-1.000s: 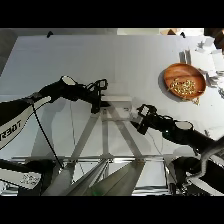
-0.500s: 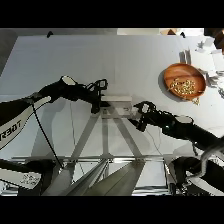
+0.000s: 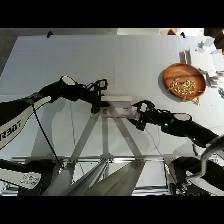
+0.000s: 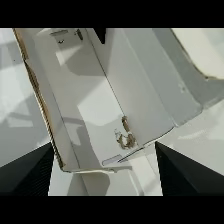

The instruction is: Fold the box and place the chain.

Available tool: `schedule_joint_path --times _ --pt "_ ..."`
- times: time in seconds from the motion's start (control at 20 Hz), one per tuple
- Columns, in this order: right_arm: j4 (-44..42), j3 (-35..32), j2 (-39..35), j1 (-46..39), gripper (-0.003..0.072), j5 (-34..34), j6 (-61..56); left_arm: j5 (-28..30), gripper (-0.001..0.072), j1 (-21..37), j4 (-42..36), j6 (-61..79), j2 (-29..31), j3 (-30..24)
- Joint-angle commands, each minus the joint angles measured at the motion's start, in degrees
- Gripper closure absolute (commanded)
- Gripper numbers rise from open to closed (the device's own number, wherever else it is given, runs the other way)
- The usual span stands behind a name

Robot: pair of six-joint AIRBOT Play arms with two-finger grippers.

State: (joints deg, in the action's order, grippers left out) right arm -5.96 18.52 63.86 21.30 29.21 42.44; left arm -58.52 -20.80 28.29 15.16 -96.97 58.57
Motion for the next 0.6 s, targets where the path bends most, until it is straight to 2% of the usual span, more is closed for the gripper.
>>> schedule_joint_path --times 0.0,0.15,0.3,0.55 --pt "4.42 1.49 1.31 -4.17 0.0002 4.76 -2.29 0.0 0.0698 0.0 0.02 0.02 0.02 0.02" --pt "10.36 3.74 2.89 -6.69 0.0002 7.3 -6.05 0.0 0.0698 0.0 0.02 0.02 0.02 0.02" --pt "11.56 6.25 5.79 -6.67 0.0002 12.13 -5.49 0.0 0.0698 -0.02 0.0 0.02 0.02 0.02" --pt "15.32 10.08 10.91 -7.76 0.0002 14.27 -4.42 0.0 0.0698 0.0 0.0 0.02 0.02 0.04"
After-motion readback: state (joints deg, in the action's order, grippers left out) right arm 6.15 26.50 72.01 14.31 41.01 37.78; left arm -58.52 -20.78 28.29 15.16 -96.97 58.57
